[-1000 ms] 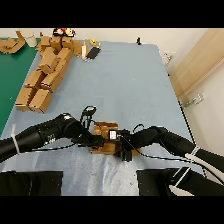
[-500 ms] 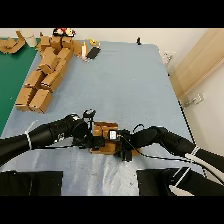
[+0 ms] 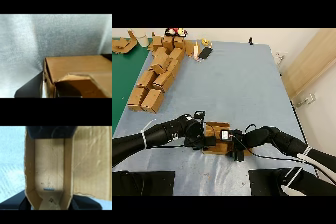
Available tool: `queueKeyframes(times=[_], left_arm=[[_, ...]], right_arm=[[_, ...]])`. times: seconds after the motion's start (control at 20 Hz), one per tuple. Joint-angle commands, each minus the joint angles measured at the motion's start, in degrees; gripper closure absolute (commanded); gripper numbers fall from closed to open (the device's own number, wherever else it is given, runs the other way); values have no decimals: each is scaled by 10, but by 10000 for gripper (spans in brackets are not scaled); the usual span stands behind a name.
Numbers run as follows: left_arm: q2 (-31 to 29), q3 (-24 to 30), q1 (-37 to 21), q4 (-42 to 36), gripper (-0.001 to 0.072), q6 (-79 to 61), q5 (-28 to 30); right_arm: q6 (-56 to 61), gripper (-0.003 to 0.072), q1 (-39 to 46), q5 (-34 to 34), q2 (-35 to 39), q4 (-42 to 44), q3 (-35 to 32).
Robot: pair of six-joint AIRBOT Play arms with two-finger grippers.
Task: Fold the box.
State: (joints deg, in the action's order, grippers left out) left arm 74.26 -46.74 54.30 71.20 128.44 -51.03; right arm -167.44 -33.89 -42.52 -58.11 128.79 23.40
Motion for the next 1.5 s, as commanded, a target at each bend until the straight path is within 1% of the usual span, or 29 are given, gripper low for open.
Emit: queueKeyframes(times=[0.0, 0.05, 0.25, 0.4, 0.5, 0.7, 0.75, 0.8, 0.85, 1.0, 1.1, 1.25, 1.45], left_arm=[[0, 0, 0, -20, 669, 1, 0], [0, 0, 2, -21, 696, -1, 1], [0, 0, 19, -26, 695, -1, 23], [0, 0, 25, -26, 696, -1, 24], [0, 0, 25, -26, 695, -5, 20], [0, 0, 24, -19, 689, -19, -10], [0, 0, 24, -14, 465, -23, -14], [0, 0, 24, -13, 263, -23, -14], [-1, 0, 24, -13, 211, -25, -14], [-2, -6, 24, -4, 205, -49, -15], [-15, -16, 18, 16, 205, -50, -15], [-63, -20, -9, 51, 204, -50, -24], [-135, -20, -45, 49, 204, -66, -24]], right_arm=[[0, 149, 0, 0, 0, 0, 0], [0, 150, 0, 0, 0, 0, 0], [0, 150, 0, 0, 0, 0, 0], [0, 149, 0, 0, 0, 0, 0], [0, 150, 0, 0, 0, 0, 0], [0, 149, 0, 0, 0, 0, 0], [0, 150, 0, 0, 0, 0, 0], [0, 149, 0, 0, 0, 0, 0], [0, 149, 0, 0, 0, 0, 0], [0, 149, 0, 0, 0, 0, 0], [0, 149, 0, 0, 0, 0, 0], [0, 149, 0, 0, 0, 0, 0], [0, 149, 0, 0, 0, 0, 0]])
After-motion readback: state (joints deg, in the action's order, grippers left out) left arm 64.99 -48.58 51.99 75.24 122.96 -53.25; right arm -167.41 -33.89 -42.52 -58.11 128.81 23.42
